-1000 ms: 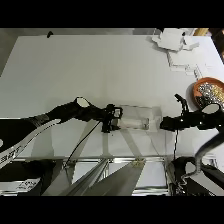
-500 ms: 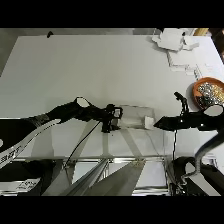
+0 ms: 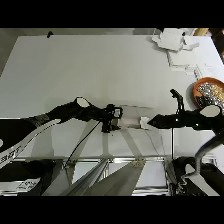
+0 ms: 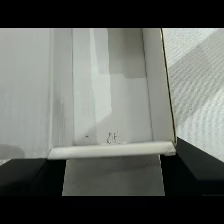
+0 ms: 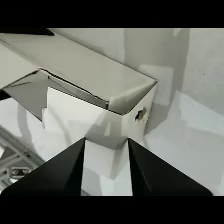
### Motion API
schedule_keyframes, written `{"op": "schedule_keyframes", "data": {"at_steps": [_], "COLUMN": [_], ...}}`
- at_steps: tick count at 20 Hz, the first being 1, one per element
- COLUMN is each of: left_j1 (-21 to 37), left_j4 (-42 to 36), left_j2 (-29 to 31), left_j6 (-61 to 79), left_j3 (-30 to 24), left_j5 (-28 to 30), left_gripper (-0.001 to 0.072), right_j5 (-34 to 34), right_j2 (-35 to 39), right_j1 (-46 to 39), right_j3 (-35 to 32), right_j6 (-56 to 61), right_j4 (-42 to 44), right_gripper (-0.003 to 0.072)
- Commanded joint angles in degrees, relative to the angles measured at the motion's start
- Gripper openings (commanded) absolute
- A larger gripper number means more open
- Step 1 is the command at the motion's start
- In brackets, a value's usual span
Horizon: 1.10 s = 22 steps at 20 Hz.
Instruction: Fold the box and place the chain.
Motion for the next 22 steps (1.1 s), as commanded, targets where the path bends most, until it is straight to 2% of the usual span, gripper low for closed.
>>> {"op": "schedule_keyframes", "data": {"at_steps": [1, 6, 12, 22], "left_j1": [-0.02, -0.02, -0.02, -0.02], "left_j4": [0.00, 0.02, 0.00, 0.00], "left_j2": [0.00, 0.00, 0.00, 0.00], "left_j6": [0.00, 0.00, 0.00, 0.00], "left_j3": [0.02, 0.02, 0.02, 0.02], "left_j5": [0.00, 0.00, 0.00, 0.00], "left_gripper": [0.0504, 0.0504, 0.0504, 0.0504], "right_j5": [-3.26, -9.64, -12.39, -12.55], "right_j2": [0.09, 0.07, 0.00, -3.06], "right_j1": [3.30, 9.55, 16.74, 25.35], "right_j3": [0.02, 0.20, 5.03, 8.35], "right_j6": [2.38, 11.21, 30.80, 41.33], "right_j4": [0.37, -1.77, -20.55, -26.95], "right_gripper": [0.0367, 0.0370, 0.0370, 0.0372]}}
